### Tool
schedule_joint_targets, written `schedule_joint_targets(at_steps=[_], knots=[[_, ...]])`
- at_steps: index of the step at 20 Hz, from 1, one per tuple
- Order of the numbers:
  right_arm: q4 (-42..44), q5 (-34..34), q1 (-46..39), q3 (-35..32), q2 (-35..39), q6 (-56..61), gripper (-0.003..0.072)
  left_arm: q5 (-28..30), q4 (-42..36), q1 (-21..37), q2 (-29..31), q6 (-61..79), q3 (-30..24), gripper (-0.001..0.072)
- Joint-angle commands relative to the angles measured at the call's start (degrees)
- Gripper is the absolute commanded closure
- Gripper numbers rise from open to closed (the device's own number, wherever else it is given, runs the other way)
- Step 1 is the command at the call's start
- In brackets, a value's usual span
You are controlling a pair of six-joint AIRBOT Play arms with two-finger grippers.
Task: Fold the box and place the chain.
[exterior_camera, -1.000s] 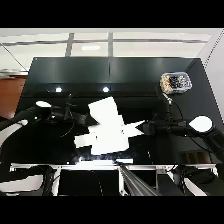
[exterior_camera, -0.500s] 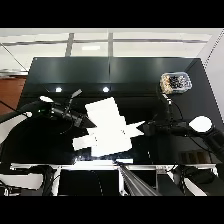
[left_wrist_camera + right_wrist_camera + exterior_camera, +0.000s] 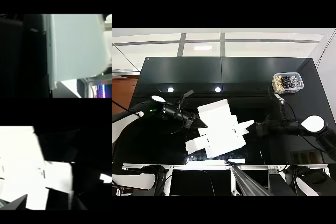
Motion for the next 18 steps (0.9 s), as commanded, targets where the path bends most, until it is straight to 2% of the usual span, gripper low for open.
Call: schedule_joint_targets(at_steps=[1, 2, 3, 5, 7, 8, 10, 12, 15, 18], knots=[[-9.92, 3.72, -3.93, 4.7, 0.04, 0.52, -0.0026, -1.05, 2.62, -1.36, 3.08, 0.85, 0.11, 0.0684], [-12.92, 4.09, -5.22, 7.04, 0.04, -0.11, -0.0026, -0.5, 5.35, -3.23, 5.75, 0.85, -0.02, 0.0685], [-15.52, 4.0, -6.01, 8.98, 0.04, -1.88, -0.0026, 2.54, 7.98, -5.46, 8.96, 0.85, -0.24, 0.0685], [-20.52, 1.27, -6.58, 11.39, 0.04, -6.75, -0.0026, 11.37, 12.39, -10.1, 16.87, 1.86, -1.57, 0.0684], [-24.61, -4.04, -6.56, 11.69, 0.04, -7.63, -0.0026, 20.87, 11.96, -13.0, 23.89, 6.38, -4.81, 0.0682], [-24.02, -6.75, -6.54, 11.67, 0.04, -7.41, -0.0026, 24.59, 10.25, -13.53, 26.01, 9.53, -6.8, 0.0681], [-18.03, -9.55, -6.51, 11.5, -0.15, -8.46, -0.0026, 25.86, 7.63, -13.51, 26.53, 17.42, -9.29, 0.068], [-13.22, -8.2, -5.57, 10.64, -0.92, -18.99, -0.0026, 28.35, 7.65, -13.53, 24.81, 23.65, -10.23, 0.0681], [-7.28, -6.88, -0.83, 7.58, -2.05, -34.01, -0.0026, 34.47, 7.56, -13.53, 21.22, 24.59, -10.14, 0.0677], [-6.01, -6.64, 6.32, 3.78, -3.76, -43.32, -0.0026, 34.38, 9.07, -13.55, 18.27, 26.77, -9.66, 0.0677]])
